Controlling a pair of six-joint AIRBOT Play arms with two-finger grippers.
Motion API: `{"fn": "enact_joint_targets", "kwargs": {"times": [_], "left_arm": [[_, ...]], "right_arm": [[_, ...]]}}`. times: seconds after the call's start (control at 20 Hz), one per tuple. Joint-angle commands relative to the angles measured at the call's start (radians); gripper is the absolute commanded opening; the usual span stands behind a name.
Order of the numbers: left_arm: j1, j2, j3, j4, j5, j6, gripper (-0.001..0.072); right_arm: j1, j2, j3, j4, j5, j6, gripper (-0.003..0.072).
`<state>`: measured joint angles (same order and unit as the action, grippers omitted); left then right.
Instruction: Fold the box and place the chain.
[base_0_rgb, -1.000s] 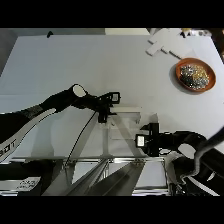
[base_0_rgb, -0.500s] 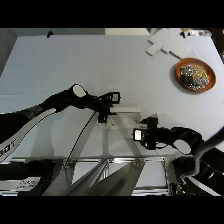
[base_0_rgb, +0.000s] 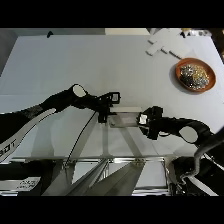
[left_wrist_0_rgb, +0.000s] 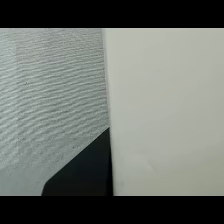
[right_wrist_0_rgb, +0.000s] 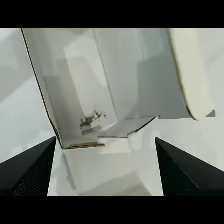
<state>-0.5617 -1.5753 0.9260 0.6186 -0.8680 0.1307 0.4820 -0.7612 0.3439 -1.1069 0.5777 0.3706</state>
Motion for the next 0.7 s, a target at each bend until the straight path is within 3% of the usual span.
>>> {"fn": "enact_joint_targets", "kwargs": {"times": [0.0, 0.25, 0.4, 0.65], "left_arm": [[-0.001, 0.001, 0.000, 0.000, 0.000, 0.000, 0.0009], [-0.001, 0.001, 0.000, 0.000, 0.000, 0.000, 0.0009], [-0.001, 0.001, 0.000, 0.000, 0.000, 0.000, 0.0009], [-0.001, 0.001, 0.000, 0.000, 0.000, 0.000, 0.0009]], "right_arm": [[-0.037, -0.018, 0.009, 0.136, 0.009, -0.142, 0.0648], [-0.091, -0.135, 0.024, 0.262, 0.026, -0.252, 0.0689], [-0.165, -0.177, 0.043, 0.330, 0.084, -0.282, 0.0689], [-0.263, -0.239, 0.059, 0.449, 0.200, -0.517, 0.0691]]}}
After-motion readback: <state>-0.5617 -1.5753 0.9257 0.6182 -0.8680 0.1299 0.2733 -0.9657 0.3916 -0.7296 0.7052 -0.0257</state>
